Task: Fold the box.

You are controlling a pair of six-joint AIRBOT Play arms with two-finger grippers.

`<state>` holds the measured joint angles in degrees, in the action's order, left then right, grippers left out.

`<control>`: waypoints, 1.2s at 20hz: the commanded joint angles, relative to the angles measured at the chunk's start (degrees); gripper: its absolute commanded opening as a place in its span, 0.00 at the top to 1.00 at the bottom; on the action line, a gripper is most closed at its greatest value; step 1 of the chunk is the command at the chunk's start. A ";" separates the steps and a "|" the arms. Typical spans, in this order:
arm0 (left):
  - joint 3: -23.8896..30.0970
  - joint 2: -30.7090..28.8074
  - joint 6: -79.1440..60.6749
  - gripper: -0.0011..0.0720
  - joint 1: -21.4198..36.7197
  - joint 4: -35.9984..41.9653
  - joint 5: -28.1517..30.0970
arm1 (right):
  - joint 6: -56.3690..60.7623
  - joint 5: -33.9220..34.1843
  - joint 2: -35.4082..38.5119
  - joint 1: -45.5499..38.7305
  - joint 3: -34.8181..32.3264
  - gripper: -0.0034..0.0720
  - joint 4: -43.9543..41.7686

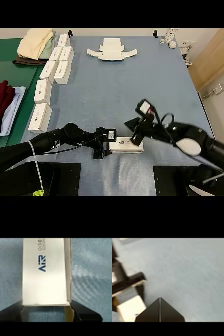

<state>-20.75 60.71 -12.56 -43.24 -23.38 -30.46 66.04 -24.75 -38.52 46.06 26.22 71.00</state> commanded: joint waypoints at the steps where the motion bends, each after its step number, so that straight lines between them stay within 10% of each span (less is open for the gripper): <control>1: -0.02 -0.02 0.00 0.26 0.02 0.00 0.02 | 12.24 -17.16 -4.39 -11.17 8.02 0.93 12.96; 10: -0.02 -0.02 0.00 0.26 0.02 0.00 0.00 | 36.33 -38.84 -19.71 -28.35 20.17 0.93 19.43; 24: -0.02 -0.02 -0.02 0.26 0.02 0.00 0.07 | 42.56 -40.98 -23.87 -29.31 20.37 0.93 18.97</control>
<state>-20.75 60.71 -12.53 -43.24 -23.35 -30.44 108.07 -65.54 -62.26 16.80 46.54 90.04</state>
